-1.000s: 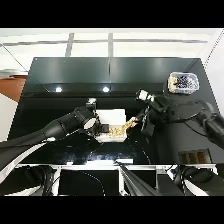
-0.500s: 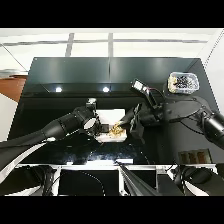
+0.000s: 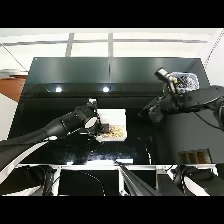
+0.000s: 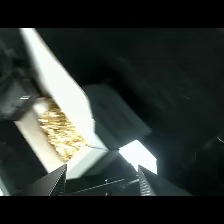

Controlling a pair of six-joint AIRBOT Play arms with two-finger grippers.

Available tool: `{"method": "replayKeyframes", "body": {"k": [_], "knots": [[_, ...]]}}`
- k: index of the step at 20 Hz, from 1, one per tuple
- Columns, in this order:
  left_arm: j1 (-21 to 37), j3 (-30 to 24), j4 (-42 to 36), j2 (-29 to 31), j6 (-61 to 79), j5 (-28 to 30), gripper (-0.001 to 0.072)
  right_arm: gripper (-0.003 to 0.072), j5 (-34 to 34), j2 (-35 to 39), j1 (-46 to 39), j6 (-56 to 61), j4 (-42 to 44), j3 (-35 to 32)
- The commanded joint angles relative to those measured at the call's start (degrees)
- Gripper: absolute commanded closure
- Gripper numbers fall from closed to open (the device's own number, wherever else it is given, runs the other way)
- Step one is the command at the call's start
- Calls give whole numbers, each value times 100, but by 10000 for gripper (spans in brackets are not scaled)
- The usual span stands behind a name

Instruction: Fold the box and place the chain.

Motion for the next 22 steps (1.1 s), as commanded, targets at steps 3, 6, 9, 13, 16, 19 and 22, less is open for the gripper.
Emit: {"method": "replayKeyframes", "body": {"k": [3, 6, 9, 13, 16, 19, 22], "knots": [[-2, 295, 122, 17, -24, 103, 540, 174, -195, 13, -608, 114, -68, 9], [7, 538, 133, 20, 83, -164, 171, 174, -225, 13, -608, 232, -68, 9], [46, 1001, 170, 111, 1464, -1036, 171, 174, -234, 13, -608, 284, -70, 11], [98, 984, 354, 894, 3309, -2020, 171, 174, -221, 13, -608, 282, -74, 9], [732, 487, 188, 1777, 4188, -2144, 170, 174, -208, 13, -608, 282, -74, 9], [2210, -413, -2192, 2730, 6487, -1480, 131, 174, -221, 13, -608, 282, -74, 9], [3683, -1401, -4422, 2964, 8907, -1137, -1, 174, -205, 13, -608, 282, -74, 9]]}}
